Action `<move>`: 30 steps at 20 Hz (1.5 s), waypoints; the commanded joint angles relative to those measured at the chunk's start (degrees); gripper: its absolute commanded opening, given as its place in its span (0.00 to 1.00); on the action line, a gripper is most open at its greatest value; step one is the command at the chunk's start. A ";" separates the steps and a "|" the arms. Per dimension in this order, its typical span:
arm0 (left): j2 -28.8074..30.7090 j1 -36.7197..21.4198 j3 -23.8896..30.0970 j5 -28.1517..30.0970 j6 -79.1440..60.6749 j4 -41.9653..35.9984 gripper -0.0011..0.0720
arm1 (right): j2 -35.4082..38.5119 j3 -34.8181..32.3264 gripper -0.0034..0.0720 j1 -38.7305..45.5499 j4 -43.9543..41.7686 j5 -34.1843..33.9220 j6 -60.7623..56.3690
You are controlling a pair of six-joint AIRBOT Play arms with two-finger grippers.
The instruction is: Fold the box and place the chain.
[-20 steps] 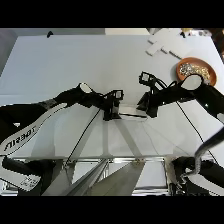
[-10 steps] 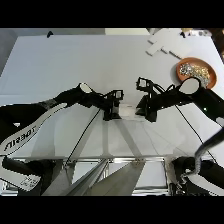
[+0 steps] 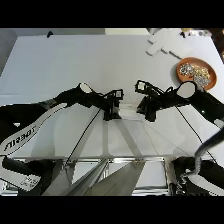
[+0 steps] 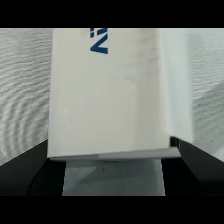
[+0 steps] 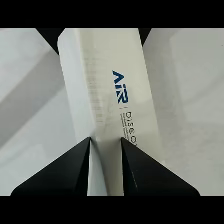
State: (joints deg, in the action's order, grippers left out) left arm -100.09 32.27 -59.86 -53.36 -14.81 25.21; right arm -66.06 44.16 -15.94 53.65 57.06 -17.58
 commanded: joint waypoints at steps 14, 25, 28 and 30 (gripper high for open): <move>0.04 -0.04 0.00 0.00 -0.17 0.09 0.20 | 3.30 -3.17 0.19 -0.04 0.74 -6.19 -0.37; 0.04 -0.04 0.00 0.00 -0.17 0.09 0.20 | 3.52 -3.26 0.18 -0.07 -0.11 -7.23 -0.35; 0.04 -0.04 0.00 0.00 -0.17 0.09 0.20 | 3.56 -3.26 0.18 -0.07 -0.13 -7.30 -0.37; 0.04 -0.04 0.00 -0.02 -0.17 0.09 0.20 | 3.56 -3.26 0.18 -0.07 -0.13 -7.41 -0.35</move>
